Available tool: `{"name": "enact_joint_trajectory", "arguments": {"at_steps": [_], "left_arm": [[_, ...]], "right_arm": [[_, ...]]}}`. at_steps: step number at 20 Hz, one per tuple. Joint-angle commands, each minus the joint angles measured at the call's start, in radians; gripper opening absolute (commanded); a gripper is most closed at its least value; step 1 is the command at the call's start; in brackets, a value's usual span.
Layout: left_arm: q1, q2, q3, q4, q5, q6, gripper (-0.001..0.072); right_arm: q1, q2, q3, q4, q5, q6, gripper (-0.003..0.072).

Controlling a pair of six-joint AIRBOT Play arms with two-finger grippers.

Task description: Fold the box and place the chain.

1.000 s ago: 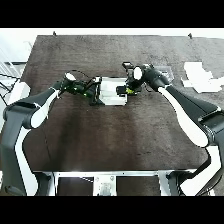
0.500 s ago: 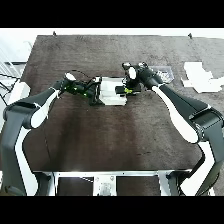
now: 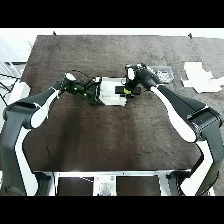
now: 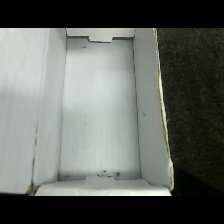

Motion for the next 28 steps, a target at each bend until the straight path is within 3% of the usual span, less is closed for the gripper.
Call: {"name": "enact_joint_trajectory", "arguments": {"at_steps": [1, 5, 6, 10, 12, 14, 17, 18, 20, 24, 26, 28], "left_arm": [[0.0, 0.0, 0.0, 0.0, 0.0, 0.0, 0.0627], [0.0, 0.0, 0.0, 0.0, 0.0, 0.0, 0.0628], [0.001, 0.0, 0.0, 0.0, 0.0, 0.0, 0.0628], [0.0, 0.0, 0.0, 0.0, 0.0, 0.0, 0.0628], [0.0, 0.0, 0.0, 0.0, 0.0, 0.0, 0.0628], [0.0, 0.0, 0.0, 0.0, 0.0, 0.0, 0.0627], [0.0, 0.0, 0.0, 0.0, 0.0, 0.0, 0.0627], [0.0, 0.0, 0.0, 0.0, 0.0, 0.0, 0.0628], [0.0, 0.0, 0.0, 0.0, 0.0, 0.0, 0.0628], [0.0, 0.0, 0.0, 0.0, 0.0, 0.0, 0.0627], [0.0, 0.0, 0.0, 0.0, 0.0, 0.0, 0.0627], [0.0, 0.0, 0.0, 0.0, 0.0, 0.0, 0.0627]], "right_arm": [[0.001, 0.0, 0.001, 0.001, 0.029, 0.047, 0.0254], [0.001, 0.0, 0.001, -0.001, 0.051, 0.08, 0.0248], [0.002, 0.0, 0.001, 0.0, 0.05, 0.082, 0.0181], [0.003, 0.0, 0.001, 0.001, 0.043, 0.135, 0.0145], [0.004, 0.0, 0.001, 0.0, 0.043, 0.151, 0.0054], [0.005, 0.0, 0.001, 0.0, 0.042, 0.152, 0.0016], [0.005, 0.0, 0.001, -0.004, 0.041, 0.151, 0.0016], [0.005, 0.0, 0.001, -0.004, 0.037, 0.151, 0.0026], [0.004, 0.0, 0.001, -0.004, 0.029, 0.151, 0.0285], [0.004, 0.001, 0.001, -0.011, 0.027, 0.147, 0.0319], [0.004, 0.002, 0.001, -0.011, 0.028, 0.146, 0.044], [0.005, 0.002, 0.001, -0.011, 0.042, 0.146, 0.0434]]}}
